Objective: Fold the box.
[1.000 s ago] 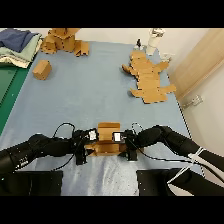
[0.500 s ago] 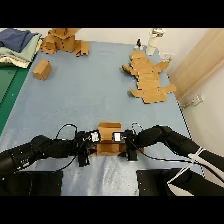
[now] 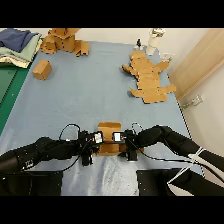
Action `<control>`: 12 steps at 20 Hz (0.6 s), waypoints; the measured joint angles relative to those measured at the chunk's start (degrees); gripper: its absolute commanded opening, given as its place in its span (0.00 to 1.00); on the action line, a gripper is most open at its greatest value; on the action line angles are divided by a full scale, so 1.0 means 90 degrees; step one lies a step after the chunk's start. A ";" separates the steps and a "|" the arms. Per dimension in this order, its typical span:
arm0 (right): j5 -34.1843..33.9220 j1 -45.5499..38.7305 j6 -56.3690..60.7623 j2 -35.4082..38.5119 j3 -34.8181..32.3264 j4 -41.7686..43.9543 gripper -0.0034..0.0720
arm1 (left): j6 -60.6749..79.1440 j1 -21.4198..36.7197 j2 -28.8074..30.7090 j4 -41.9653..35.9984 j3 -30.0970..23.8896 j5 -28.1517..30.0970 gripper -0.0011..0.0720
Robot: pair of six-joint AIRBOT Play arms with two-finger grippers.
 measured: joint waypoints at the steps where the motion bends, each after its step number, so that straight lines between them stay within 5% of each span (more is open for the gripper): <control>1: 0.0000 0.0000 0.0000 0.0000 0.0002 0.0000 0.71 | -0.0002 -0.0039 -0.0039 -0.0032 0.0000 -0.0068 0.15; 2: 0.0002 0.0000 -0.0002 0.0000 0.0000 0.0000 0.71 | -0.0002 -0.0063 -0.0066 -0.0056 0.0000 -0.0121 0.19; 4: 0.0002 0.0000 -0.0005 0.0000 0.0000 0.0000 0.71 | -0.0007 -0.0097 -0.0097 -0.0097 0.0000 -0.0170 0.62; 5: 0.0002 0.0000 0.0000 0.0000 0.0000 0.0000 0.71 | -0.0034 -0.0102 -0.0112 -0.0119 0.0002 -0.0187 0.71; 12: 0.0000 0.0000 0.0000 0.0000 0.0000 0.0000 0.71 | -0.0032 -0.0129 -0.0131 -0.0143 0.0000 -0.0219 0.71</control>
